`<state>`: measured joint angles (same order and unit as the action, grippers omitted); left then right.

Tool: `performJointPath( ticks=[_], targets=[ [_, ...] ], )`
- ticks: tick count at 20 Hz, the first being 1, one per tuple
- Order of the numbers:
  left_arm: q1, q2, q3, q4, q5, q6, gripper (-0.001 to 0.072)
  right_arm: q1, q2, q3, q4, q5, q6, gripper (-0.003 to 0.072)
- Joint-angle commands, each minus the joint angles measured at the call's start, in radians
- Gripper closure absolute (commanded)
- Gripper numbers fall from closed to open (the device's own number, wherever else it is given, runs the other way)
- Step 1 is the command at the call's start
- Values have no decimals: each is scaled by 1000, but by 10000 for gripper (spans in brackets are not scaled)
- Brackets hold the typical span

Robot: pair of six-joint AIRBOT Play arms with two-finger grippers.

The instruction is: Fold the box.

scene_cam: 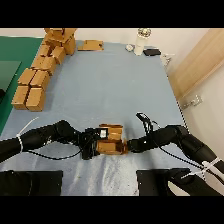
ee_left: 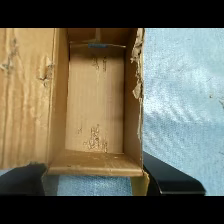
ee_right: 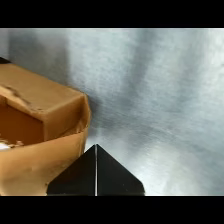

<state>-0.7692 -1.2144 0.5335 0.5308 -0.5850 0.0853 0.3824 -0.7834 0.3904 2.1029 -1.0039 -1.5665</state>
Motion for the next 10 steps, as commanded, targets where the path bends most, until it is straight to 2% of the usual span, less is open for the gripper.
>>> performJointPath(
  ticks=[1,4,5,6,7,10],
  targets=[
    [0,1,0,0,0,0,211,0,18,23,11,-24,-3,683],
    [0,1,0,0,0,0,211,0,24,79,10,-44,-3,663],
    [0,1,0,0,0,0,211,0,24,100,10,-53,3,565],
    [0,1,0,0,0,0,211,0,24,118,11,-54,20,398],
    [0,1,0,0,0,0,211,0,24,129,11,-54,35,345],
    [0,1,0,0,0,0,211,2,20,133,11,-56,42,342]
  ],
)
